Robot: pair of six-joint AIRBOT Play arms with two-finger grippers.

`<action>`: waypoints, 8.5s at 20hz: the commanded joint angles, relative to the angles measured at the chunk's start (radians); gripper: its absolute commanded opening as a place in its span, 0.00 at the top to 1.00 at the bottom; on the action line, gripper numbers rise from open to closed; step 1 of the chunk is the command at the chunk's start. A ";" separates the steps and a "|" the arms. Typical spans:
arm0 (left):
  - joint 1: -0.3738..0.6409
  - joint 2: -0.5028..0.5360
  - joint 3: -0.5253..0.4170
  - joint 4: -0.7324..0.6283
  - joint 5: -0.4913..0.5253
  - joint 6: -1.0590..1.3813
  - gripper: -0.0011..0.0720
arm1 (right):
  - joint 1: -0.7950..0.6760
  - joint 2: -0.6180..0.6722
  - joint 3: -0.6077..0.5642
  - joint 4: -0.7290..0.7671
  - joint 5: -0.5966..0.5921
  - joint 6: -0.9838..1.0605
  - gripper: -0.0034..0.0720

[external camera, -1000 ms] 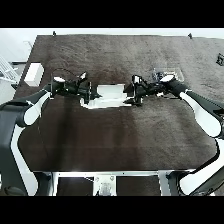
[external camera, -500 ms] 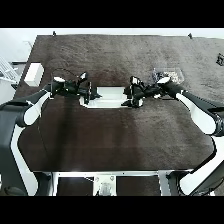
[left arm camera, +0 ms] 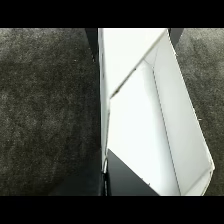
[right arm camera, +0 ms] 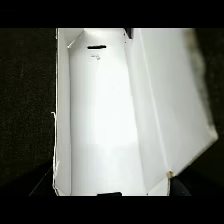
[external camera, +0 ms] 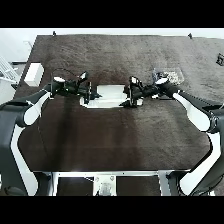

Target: Fold the box and place the chain.

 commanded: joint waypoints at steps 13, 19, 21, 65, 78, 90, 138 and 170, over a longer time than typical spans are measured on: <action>0.000 0.000 0.001 0.000 -0.001 0.000 0.96 | 0.034 -0.044 0.070 -0.081 0.025 -0.002 0.07; 0.000 0.000 0.001 0.000 0.000 0.000 0.96 | 0.045 -0.046 0.070 -0.084 0.011 -0.002 0.07; 0.000 0.000 0.001 0.000 -0.001 0.000 0.96 | 0.045 -0.047 0.070 -0.084 0.011 -0.002 0.07; 0.000 0.000 0.001 0.000 -0.001 0.000 0.95 | 0.043 -0.057 0.069 -0.080 0.007 -0.003 0.22; 0.000 0.000 0.001 -0.032 -0.021 -0.019 0.96 | 0.043 -0.057 0.069 -0.081 0.007 -0.003 0.22; 0.000 0.001 0.001 -0.090 -0.035 -0.016 0.35 | 0.043 -0.057 0.069 -0.080 0.007 -0.003 0.22; -0.100 0.143 -0.024 -0.018 0.277 -0.192 0.96 | 0.043 -0.057 0.069 -0.080 0.007 -0.003 0.22; 0.040 0.172 0.032 -0.022 -0.264 -0.048 0.25 | 0.043 -0.057 0.069 -0.080 0.007 -0.003 0.22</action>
